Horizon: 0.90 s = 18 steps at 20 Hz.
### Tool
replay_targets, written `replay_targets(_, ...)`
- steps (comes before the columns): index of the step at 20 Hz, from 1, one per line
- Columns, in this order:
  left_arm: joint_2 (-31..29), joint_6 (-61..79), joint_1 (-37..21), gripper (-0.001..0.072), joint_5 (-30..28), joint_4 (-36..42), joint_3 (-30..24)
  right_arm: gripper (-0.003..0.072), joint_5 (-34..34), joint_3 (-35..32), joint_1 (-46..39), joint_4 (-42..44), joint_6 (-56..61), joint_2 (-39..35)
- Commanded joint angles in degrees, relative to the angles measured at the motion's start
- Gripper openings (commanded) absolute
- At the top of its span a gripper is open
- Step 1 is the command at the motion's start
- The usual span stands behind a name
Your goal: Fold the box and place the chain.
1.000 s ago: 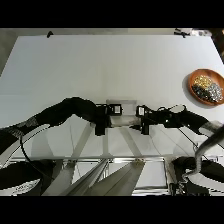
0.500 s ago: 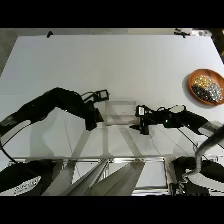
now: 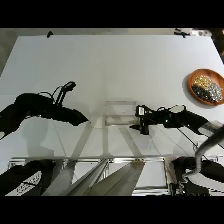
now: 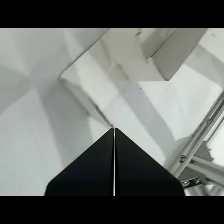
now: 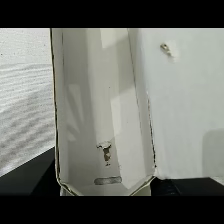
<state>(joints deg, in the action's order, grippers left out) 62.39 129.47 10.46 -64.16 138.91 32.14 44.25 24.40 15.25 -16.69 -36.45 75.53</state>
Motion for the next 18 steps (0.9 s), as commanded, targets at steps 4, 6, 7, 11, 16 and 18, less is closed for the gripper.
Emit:
replay_targets(4,4.74,-13.05,-0.22,0.0002,6.38,2.12,-3.98,0.0342,0.04,0.00,-0.02,-0.02,-0.02,-0.04)
replay_targets(6,7.43,-14.49,1.62,0.0002,8.74,2.67,-3.96,0.0342,0.04,0.00,-0.02,-0.02,-0.02,-0.04)
replay_targets(7,8.98,-14.49,2.69,0.0002,9.44,3.76,-3.96,0.0342,0.04,0.00,0.00,-0.02,-0.02,-0.04)
replay_targets(11,12.50,-14.16,6.93,0.0002,12.90,8.04,-3.91,0.0342,0.04,0.00,-0.02,-0.02,-0.02,-0.04)
replay_targets(16,12.57,-14.25,10.19,0.0002,16.46,9.29,-3.65,0.0342,0.07,0.00,-0.02,-0.02,-0.02,-0.04)
replay_targets(18,12.52,-14.21,10.43,0.0002,16.65,9.60,-3.65,0.0342,0.07,0.00,-0.02,-0.02,-0.02,-0.04)
